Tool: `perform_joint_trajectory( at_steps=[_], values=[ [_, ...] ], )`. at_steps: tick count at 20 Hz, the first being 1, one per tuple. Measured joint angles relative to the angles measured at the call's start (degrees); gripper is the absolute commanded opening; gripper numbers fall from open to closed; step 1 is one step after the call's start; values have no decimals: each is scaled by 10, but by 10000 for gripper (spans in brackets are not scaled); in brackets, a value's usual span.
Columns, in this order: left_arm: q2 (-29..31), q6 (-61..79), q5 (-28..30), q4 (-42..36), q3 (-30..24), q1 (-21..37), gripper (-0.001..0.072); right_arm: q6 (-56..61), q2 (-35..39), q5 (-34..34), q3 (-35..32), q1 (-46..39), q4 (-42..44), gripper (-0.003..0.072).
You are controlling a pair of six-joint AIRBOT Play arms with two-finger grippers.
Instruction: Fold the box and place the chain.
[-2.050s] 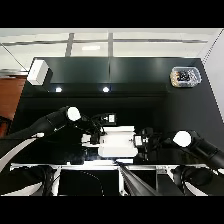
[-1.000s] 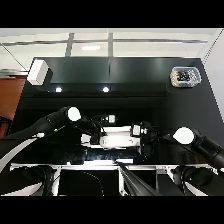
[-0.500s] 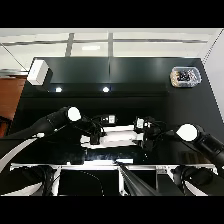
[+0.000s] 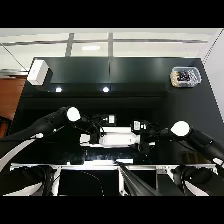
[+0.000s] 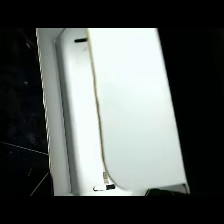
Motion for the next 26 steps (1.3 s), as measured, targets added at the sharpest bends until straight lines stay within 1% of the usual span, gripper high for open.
perform_joint_trajectory(
  at_steps=[5,10,17,26],
  values=[
    [2,0,6,8,0,0,25,-87,-29,-10,-12,0,15,706],
    [2,0,8,9,0,0,25,-142,-56,-21,-14,1,33,700],
    [2,0,8,10,0,0,25,-161,-72,-40,-15,1,43,699],
    [1,-2,8,10,0,0,25,-155,-82,-56,-15,1,43,699]
  ],
)
